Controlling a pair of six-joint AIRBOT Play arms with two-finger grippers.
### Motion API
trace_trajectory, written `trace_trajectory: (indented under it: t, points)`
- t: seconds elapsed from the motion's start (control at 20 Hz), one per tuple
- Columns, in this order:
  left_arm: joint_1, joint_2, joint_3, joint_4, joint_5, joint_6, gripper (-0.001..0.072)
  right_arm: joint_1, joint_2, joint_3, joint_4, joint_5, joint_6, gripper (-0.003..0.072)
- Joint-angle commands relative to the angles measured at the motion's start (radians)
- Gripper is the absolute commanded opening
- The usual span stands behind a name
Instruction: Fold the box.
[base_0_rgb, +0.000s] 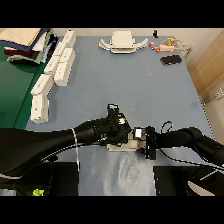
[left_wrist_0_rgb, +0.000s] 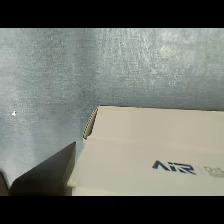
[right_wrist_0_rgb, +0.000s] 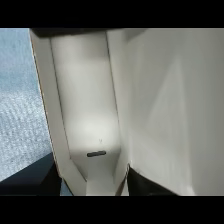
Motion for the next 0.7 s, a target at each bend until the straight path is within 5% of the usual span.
trace_trajectory:
  t: [0.0, 0.45, 0.55, 0.65]
  points:
    - [-0.005, -0.018, 0.013, 0.011, -0.005, -0.035, 0.0358, 0.0, 0.0, 0.0, 0.0, 0.0, 0.0, 0.0463]
    - [-0.01, -0.044, 0.014, 0.007, 0.018, -0.047, 0.0339, 0.0, 0.0, 0.0, 0.0, 0.0, 0.0, 0.0463]
    - [-0.021, -0.056, 0.014, 0.008, 0.027, -0.042, 0.006, 0.0, 0.0, 0.0, 0.0, 0.0, 0.0, 0.0463]
    - [-0.029, -0.055, 0.014, 0.011, 0.033, -0.045, 0.0013, 0.0, 0.0, 0.0, 0.0, 0.0, 0.0, 0.0463]
